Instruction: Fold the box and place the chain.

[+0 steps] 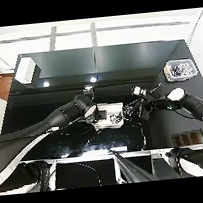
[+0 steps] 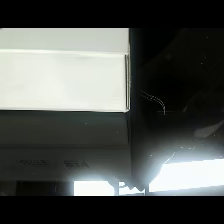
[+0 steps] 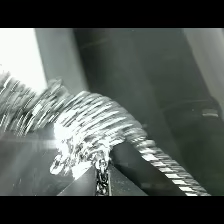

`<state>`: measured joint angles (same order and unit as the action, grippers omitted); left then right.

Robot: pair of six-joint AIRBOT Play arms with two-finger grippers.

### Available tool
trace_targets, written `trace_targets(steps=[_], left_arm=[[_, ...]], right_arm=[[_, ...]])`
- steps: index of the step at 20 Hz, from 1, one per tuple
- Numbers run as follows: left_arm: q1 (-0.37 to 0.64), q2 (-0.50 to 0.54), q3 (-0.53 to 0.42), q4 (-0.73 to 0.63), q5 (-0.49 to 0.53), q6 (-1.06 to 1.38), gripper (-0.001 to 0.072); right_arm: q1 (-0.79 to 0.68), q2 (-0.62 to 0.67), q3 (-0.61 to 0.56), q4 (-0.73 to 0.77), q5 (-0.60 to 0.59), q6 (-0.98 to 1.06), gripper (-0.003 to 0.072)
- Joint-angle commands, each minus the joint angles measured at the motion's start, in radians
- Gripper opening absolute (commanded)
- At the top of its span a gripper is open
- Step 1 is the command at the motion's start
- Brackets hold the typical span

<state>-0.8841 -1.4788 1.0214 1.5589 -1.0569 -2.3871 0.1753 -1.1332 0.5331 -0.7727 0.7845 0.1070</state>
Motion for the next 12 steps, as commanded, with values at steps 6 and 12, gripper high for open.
trace_targets(steps=[6, 12], left_arm=[[0.001, -0.001, -0.001, 0.000, 0.000, 0.000, 0.0037], [0.001, -0.001, -0.001, 0.000, 0.001, 0.000, 0.0037]], right_arm=[[-0.013, 0.301, 0.136, 0.013, 0.268, 0.500, 0.0051], [-0.013, 0.423, 0.397, 0.043, 0.552, 0.699, 0.0051]])
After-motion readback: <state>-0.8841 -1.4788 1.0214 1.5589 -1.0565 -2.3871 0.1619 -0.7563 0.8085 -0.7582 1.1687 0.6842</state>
